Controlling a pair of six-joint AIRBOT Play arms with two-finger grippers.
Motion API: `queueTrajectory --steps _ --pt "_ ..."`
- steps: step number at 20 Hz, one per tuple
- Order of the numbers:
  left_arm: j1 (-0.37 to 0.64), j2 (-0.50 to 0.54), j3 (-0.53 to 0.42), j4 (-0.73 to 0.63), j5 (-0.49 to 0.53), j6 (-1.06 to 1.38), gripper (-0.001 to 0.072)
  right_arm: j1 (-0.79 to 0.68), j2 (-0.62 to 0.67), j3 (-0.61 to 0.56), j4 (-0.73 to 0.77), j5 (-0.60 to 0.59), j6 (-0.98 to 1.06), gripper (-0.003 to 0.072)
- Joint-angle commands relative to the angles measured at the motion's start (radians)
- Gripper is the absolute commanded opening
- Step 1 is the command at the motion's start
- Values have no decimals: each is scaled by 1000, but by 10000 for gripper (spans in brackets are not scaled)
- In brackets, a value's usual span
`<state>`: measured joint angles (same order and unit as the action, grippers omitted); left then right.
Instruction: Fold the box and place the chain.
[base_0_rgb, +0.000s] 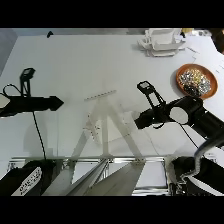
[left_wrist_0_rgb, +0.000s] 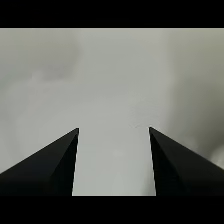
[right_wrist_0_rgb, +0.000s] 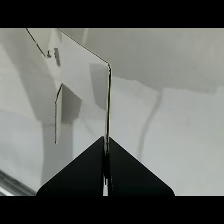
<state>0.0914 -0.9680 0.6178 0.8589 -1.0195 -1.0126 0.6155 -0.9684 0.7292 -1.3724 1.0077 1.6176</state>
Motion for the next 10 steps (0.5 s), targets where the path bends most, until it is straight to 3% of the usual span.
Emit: queueTrajectory --steps 1,6,10 --pt "-13 -113 0 -539 -232 491 492 24 0 0 7 -18 9 9" --pt "-174 -203 0 -407 -149 571 535 24 0 0 8 -18 9 9" --pt "-244 -251 0 -396 -55 568 535 24 0 0 16 -17 9 9"
